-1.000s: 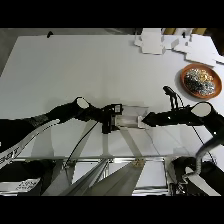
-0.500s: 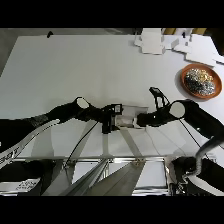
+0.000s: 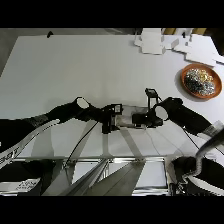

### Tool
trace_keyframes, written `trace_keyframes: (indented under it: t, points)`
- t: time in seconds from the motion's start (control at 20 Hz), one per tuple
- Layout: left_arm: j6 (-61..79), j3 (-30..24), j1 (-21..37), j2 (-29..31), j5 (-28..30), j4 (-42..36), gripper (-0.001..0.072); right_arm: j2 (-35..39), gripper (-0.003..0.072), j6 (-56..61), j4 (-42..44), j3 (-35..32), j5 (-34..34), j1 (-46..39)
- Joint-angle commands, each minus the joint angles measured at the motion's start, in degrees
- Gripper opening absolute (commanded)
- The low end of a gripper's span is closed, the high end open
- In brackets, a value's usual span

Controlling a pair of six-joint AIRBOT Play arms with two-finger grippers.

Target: Fold the box and place the chain.

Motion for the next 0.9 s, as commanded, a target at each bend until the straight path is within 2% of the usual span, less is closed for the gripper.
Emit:
trace_keyframes:
  t: [0.0, 0.2, 0.35, 0.5, 0.7, 0.75, 0.85]
  points:
    - [0.0, 0.0, 0.1, 0.0, 0.0, 0.0, 0.0211, -1.2, 0.0319, 6.5, -4.8, 1.0, 0.9, 1.9]
    - [0.0, 0.0, 0.1, 0.0, 0.0, 0.0, 0.0211, -1.2, 0.0311, 7.0, -4.8, 1.0, 0.8, 1.9]
    - [0.0, 0.0, 0.1, 0.0, 0.0, 0.0, 0.0211, -1.3, 0.0211, 6.9, -5.0, 1.0, 0.7, 2.2]
    - [0.0, 0.0, 0.1, 0.0, 0.0, 0.0, 0.0211, -1.4, 0.0031, 6.8, -6.5, 1.0, 0.5, 3.7]
    - [0.0, 0.0, 0.1, 0.0, 0.0, 0.0, 0.0211, -2.9, 0.0030, 6.7, -6.7, 1.0, 0.6, 5.0]
    - [0.0, 0.0, 0.1, 0.0, 0.0, 0.0, 0.0211, -2.9, 0.0060, 6.7, -7.0, 1.0, 0.5, 5.2]
    - [0.0, 0.0, 0.1, 0.0, 0.0, 0.0, 0.0211, -2.8, 0.0259, 6.7, -7.5, 1.0, 0.7, 5.1]
